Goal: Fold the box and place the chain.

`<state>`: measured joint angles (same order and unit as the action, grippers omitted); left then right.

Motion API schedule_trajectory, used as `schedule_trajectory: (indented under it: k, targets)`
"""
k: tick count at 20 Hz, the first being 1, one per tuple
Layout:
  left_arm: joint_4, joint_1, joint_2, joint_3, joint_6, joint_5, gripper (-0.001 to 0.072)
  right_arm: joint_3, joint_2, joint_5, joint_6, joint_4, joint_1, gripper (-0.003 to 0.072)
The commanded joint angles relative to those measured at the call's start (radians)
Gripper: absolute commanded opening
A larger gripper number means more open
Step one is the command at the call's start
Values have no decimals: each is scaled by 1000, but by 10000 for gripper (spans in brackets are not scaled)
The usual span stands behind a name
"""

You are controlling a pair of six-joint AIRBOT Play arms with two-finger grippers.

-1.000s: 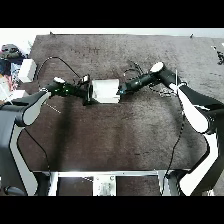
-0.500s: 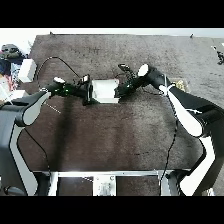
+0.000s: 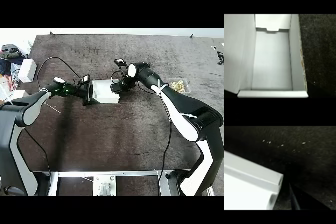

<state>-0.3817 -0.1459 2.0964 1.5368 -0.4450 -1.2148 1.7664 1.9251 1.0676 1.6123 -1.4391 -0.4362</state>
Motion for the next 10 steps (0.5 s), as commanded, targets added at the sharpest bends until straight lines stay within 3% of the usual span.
schedule_trajectory:
  k: [1,7,9,10]
  targets:
    - [0,0,1,0,0,0,230,18,10,-2,126,-86,-29,352]
    - [0,0,1,0,0,-1,230,18,50,17,169,-96,-41,331]
    - [0,0,1,0,0,-1,230,18,51,19,192,-105,-45,213]
    - [0,0,1,0,0,-1,230,18,51,20,200,-105,-47,213]
